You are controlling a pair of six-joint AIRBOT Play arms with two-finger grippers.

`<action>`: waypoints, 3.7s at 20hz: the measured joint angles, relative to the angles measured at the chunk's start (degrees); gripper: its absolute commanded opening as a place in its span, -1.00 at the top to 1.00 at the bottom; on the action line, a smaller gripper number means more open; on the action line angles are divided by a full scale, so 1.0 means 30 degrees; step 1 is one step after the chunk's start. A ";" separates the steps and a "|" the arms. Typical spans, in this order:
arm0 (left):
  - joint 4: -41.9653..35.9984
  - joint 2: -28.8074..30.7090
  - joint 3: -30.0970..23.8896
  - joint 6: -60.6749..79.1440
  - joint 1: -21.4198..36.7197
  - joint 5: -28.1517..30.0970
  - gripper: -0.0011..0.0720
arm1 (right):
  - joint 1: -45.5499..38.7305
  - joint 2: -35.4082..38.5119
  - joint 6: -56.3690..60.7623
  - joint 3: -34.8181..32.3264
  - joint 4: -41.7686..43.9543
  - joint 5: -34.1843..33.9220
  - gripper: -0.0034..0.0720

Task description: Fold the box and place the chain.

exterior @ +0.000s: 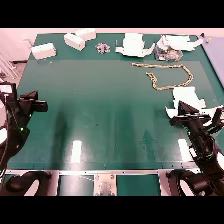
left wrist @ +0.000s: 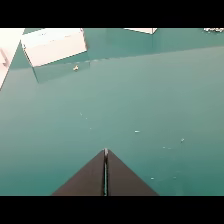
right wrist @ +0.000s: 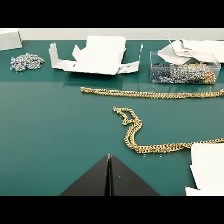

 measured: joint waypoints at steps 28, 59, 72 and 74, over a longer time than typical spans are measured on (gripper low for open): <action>0.0000 0.0000 0.0000 0.0000 0.0000 -0.0015 0.91 | -1.6648 -1.3369 -0.0597 0.8750 -0.3570 0.7876 0.04; 0.0000 0.0000 0.0000 0.0000 0.0000 -0.0015 0.91 | -2.2811 -3.3827 1.8680 3.5365 -2.7299 3.2071 -0.45; 0.0000 0.0000 0.0000 0.0000 0.0000 -0.0015 0.91 | -2.2629 -3.6618 1.7675 3.6297 -2.5471 3.3514 -0.36; 0.0000 0.0000 0.0000 -0.0007 0.0000 -0.0015 0.91 | -2.2615 -3.6844 1.7668 3.6297 -2.5361 3.3762 -0.30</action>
